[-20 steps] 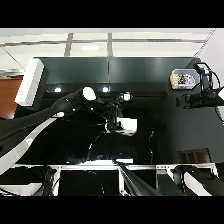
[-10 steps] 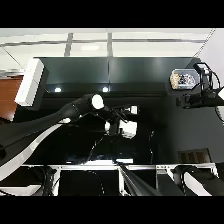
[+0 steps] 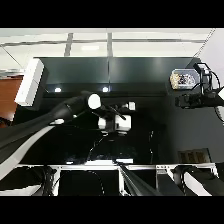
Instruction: Fold the box and place the chain.
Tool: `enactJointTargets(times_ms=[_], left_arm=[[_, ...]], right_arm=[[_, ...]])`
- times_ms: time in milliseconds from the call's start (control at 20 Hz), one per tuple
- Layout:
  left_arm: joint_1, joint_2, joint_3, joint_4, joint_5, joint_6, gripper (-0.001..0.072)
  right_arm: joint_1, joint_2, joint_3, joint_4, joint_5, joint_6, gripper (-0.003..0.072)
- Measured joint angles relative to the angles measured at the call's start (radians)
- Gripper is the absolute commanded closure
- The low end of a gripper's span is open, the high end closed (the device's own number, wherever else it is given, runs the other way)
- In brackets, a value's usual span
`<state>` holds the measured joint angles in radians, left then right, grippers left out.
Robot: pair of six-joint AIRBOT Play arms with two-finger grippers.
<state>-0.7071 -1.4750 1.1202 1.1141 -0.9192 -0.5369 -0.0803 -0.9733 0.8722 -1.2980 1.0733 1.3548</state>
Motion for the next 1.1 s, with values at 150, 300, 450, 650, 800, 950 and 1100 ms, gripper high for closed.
enactJointTargets(times_ms=[150,300,450,650,800,950,1100], left_arm=[[0.126,0.085,-0.004,0.196,-0.072,-0.272,0.0358],[0.318,0.153,-0.035,0.339,-0.177,-0.522,0.0358],[0.533,0.201,-0.096,0.403,-0.261,-0.661,0.0357],[0.806,0.245,-0.172,0.429,-0.358,-0.739,0.0357],[0.969,0.280,-0.206,0.435,-0.398,-0.758,0.0357],[1.118,0.330,-0.222,0.436,-0.375,-0.743,0.0357],[1.251,0.367,-0.227,0.430,-0.325,-0.670,0.0357]], right_arm=[[0.000,0.000,0.000,0.004,0.004,0.000,0.0674],[0.000,0.000,-0.002,0.005,0.007,0.000,0.0674],[0.000,0.000,-0.002,0.007,0.006,0.000,0.0674],[0.000,0.000,-0.002,0.007,0.000,0.000,0.0674],[0.000,0.000,-0.002,0.007,-0.008,0.000,0.0674],[0.000,0.000,-0.002,0.007,-0.012,0.000,0.0674],[0.000,0.000,-0.002,0.007,-0.014,0.000,0.0674]])
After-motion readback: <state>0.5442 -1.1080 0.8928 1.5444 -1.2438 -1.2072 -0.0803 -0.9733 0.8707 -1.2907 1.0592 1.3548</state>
